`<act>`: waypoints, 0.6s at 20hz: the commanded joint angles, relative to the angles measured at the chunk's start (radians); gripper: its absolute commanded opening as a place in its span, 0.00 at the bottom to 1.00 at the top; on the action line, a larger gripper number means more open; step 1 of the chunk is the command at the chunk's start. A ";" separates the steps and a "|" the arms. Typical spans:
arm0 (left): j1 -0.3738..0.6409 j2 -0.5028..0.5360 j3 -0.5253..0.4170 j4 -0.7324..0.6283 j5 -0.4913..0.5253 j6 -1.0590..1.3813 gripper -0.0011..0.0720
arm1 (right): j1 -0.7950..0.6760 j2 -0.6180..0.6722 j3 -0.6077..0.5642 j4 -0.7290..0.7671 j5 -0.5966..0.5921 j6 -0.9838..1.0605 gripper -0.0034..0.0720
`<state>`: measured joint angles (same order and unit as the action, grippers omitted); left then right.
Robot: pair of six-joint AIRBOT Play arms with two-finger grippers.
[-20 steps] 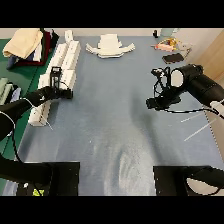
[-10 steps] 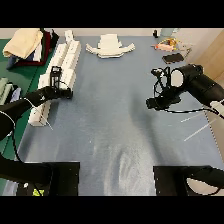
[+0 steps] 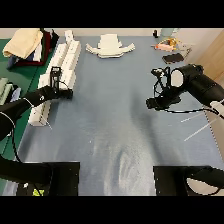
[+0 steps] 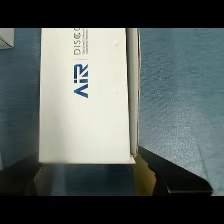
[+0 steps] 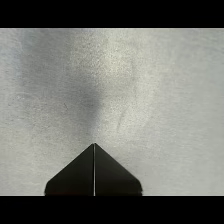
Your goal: Fold the box.
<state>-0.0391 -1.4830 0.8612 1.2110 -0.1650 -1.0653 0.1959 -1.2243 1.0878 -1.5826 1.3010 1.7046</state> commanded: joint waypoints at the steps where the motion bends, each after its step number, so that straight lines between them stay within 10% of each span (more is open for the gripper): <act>1: 0.024 0.038 0.001 0.005 -0.169 0.002 0.97 | 0.001 0.000 0.001 0.000 0.000 0.000 0.05; 12: 0.065 0.489 0.002 -0.007 -0.675 -0.074 0.97 | 0.001 0.000 0.001 0.001 0.000 0.000 0.05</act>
<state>0.0330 -1.1130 0.8619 1.2133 -0.7036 -1.0962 0.1959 -1.2243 1.0878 -1.5826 1.3010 1.7046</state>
